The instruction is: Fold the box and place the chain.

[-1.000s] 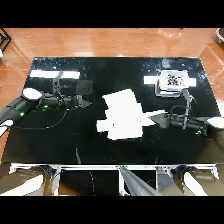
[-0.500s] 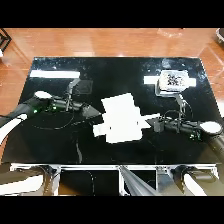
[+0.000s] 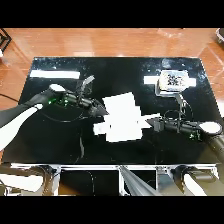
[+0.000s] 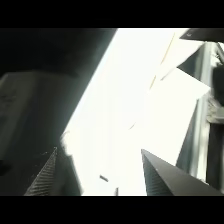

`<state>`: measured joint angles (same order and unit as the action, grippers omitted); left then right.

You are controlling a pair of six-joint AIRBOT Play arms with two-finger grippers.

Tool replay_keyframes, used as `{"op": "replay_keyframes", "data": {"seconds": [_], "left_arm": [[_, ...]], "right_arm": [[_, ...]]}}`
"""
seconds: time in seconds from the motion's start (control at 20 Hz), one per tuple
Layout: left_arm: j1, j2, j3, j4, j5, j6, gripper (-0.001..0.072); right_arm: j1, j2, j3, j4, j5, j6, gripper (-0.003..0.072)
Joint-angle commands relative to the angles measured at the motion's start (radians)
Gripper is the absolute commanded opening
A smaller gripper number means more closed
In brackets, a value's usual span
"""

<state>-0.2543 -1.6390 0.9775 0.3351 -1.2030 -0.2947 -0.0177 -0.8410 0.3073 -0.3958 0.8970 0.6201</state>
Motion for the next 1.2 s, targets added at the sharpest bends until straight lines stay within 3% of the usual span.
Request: {"op": "replay_keyframes", "data": {"seconds": [0.0,0.2,0.4,0.55,0.65,1.15], "left_arm": [[-0.005,-0.077,0.065,-0.004,-0.092,-0.001,0.0600],[-0.015,-0.092,0.098,0.009,-0.174,-0.027,0.0600],[-0.063,-0.092,0.125,0.074,-0.194,-0.054,0.0600],[-0.084,-0.092,0.141,0.122,-0.173,-0.054,0.0595],[-0.086,-0.092,0.142,0.138,-0.155,-0.054,0.0477],[-0.108,-0.092,0.142,0.132,-0.092,-0.059,0.0474]], "right_arm": [[0.001,0.001,0.000,-0.002,-0.005,0.006,0.0023],[0.001,0.001,0.000,-0.003,-0.008,0.012,0.0023],[0.001,0.001,0.000,-0.003,-0.012,0.013,0.0023],[0.001,0.001,0.000,-0.004,-0.012,0.016,0.0023],[0.001,0.001,0.000,-0.005,-0.012,0.016,0.0023],[0.001,0.001,0.000,-0.005,-0.015,0.016,0.0023]]}}
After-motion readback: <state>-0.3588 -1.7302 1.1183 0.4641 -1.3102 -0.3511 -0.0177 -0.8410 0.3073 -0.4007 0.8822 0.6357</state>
